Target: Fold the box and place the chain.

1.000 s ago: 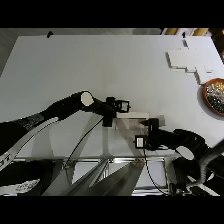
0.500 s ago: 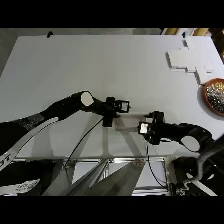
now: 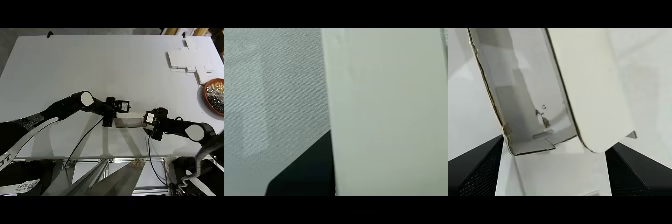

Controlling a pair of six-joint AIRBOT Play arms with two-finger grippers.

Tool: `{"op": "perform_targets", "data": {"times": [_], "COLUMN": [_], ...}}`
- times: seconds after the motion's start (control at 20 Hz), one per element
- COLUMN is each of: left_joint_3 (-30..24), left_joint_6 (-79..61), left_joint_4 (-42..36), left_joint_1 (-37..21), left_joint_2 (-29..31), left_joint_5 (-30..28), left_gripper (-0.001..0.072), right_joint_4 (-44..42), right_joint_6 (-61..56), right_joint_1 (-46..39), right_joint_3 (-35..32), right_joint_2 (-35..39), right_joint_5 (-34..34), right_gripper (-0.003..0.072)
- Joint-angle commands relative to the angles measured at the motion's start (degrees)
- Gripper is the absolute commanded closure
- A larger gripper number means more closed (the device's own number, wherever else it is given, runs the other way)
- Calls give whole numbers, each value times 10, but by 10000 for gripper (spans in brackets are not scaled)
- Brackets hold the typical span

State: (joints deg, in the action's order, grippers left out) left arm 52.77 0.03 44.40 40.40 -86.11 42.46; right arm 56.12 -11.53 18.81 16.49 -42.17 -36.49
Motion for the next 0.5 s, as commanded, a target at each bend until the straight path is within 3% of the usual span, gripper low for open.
{"op": "perform_targets", "data": {"times": [0.0,0.45], "left_joint_3": [0,0], "left_joint_6": [0,0], "left_joint_4": [0,0], "left_joint_1": [0,0], "left_joint_2": [0,0], "left_joint_5": [0,0], "left_gripper": [697,697], "right_joint_4": [-67,-238], "right_joint_6": [114,353], "right_joint_1": [-46,-111], "right_joint_3": [2,14], "right_joint_2": [-33,-115], "right_joint_5": [-3,-61], "right_gripper": [2,2]}}
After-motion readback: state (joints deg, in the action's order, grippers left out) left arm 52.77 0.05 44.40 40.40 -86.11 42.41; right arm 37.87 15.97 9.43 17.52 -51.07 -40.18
